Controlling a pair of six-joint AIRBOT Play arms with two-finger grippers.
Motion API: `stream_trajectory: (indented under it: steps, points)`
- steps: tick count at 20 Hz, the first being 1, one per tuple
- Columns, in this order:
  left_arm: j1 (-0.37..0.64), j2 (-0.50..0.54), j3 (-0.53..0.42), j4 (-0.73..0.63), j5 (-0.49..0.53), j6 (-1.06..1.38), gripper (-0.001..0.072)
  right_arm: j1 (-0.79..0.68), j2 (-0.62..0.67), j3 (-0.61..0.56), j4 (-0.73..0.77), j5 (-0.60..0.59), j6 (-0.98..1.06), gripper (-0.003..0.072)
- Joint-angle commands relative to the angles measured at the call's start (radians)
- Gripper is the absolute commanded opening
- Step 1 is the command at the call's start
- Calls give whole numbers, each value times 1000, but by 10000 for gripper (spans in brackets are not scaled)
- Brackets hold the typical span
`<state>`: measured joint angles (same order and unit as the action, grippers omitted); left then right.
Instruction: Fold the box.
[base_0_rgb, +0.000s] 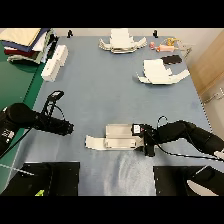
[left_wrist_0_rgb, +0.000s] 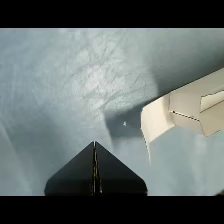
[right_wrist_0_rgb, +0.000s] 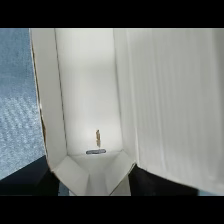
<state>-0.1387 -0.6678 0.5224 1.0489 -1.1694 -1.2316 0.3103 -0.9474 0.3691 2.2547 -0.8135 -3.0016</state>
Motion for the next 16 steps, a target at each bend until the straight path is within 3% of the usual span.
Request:
stream_trajectory:
  steps: [1, 7, 12, 16]
  points:
    - [61, -21, -98, -158, -13, -22, 14, 1, 0, 0, 0, 0, 0, 514]
    - [-136, -37, -262, -331, 198, -27, 13, 1, 0, 0, 0, 0, 0, 514]
    - [-304, -37, -271, -368, 380, -77, 14, 1, 0, 0, 0, 0, 0, 514]
    - [-333, -37, -257, -449, 400, -74, 22, 1, 0, 0, 0, 0, 0, 514]
